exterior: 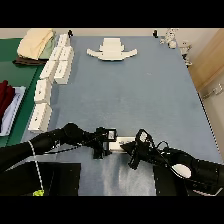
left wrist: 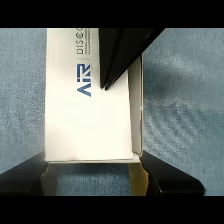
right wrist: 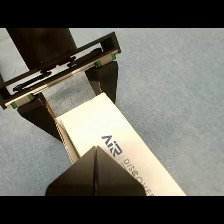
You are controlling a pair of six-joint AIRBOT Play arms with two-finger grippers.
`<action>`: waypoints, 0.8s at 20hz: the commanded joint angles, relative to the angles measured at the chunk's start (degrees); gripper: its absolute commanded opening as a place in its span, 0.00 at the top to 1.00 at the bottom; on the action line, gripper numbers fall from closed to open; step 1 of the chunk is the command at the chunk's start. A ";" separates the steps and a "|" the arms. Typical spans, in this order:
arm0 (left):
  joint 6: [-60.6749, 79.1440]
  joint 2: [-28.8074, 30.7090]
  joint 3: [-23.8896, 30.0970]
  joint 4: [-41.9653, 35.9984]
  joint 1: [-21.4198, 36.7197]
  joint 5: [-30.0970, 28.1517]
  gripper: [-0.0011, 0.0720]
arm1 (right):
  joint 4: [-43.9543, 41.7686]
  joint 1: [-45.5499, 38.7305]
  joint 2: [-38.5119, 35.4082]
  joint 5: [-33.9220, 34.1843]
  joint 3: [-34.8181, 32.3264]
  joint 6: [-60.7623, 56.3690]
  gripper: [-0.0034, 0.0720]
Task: Fold the box.
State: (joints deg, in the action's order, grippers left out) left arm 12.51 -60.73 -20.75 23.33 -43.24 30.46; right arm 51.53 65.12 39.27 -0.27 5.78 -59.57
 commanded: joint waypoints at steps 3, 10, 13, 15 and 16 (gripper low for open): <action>0.04 0.04 -0.02 0.04 0.02 -0.02 0.26 | -0.24 0.07 0.07 -0.55 -0.31 -0.04 0.93; 0.07 0.04 -0.02 0.04 0.02 0.00 0.26 | -0.26 0.07 -0.37 -0.46 -0.11 -0.04 0.93; 0.07 0.04 -0.02 0.04 0.02 0.00 0.26 | -0.39 0.04 -2.54 -0.48 1.25 -0.02 0.93; 0.04 0.04 -0.02 0.04 0.00 -0.02 0.26 | -0.37 -0.09 -4.15 -0.79 2.71 -0.02 0.93; 0.04 0.04 -0.02 0.04 0.02 0.00 0.26 | -0.37 -0.20 -4.57 -0.79 3.54 -0.02 0.93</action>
State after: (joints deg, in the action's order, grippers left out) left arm 12.58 -60.71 -20.75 23.38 -43.24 30.48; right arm 51.16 65.10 36.49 -3.05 7.42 -59.61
